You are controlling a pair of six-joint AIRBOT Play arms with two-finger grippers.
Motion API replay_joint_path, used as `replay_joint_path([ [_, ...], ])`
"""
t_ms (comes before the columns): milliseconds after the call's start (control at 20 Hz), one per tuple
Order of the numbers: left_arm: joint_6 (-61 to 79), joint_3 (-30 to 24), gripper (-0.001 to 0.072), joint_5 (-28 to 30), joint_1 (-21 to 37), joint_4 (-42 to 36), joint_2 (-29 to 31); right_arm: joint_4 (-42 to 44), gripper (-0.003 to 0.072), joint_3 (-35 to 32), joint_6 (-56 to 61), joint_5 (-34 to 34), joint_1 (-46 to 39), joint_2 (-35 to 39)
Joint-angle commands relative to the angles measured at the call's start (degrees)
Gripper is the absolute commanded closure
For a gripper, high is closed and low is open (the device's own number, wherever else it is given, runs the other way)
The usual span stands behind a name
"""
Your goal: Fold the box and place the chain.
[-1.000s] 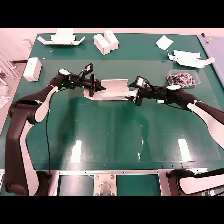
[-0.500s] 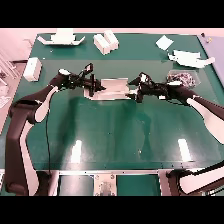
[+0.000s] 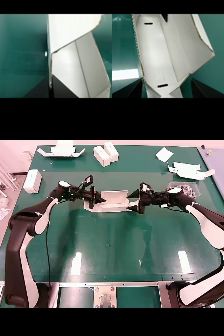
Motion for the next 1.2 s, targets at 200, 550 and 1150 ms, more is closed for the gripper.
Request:
replay_joint_path([
  [200, -0.1, 0.0, 0.0687, 0.0, 0.0, 0.0, 0.0, -1.7, 0.0026, 5.9, 2.3, 4.7, -0.3, -3.7],
  [550, -0.1, 0.0, 0.0687, 0.0, 0.0, 0.0, 0.0, -3.6, 0.0026, 12.4, 5.0, 9.8, -0.3, -8.7],
  [1150, 0.0, 0.0, 0.0687, 0.1, 0.0, 0.0, 0.0, 1.0, 0.0026, 13.2, 1.8, 13.6, -0.1, -13.2],
])
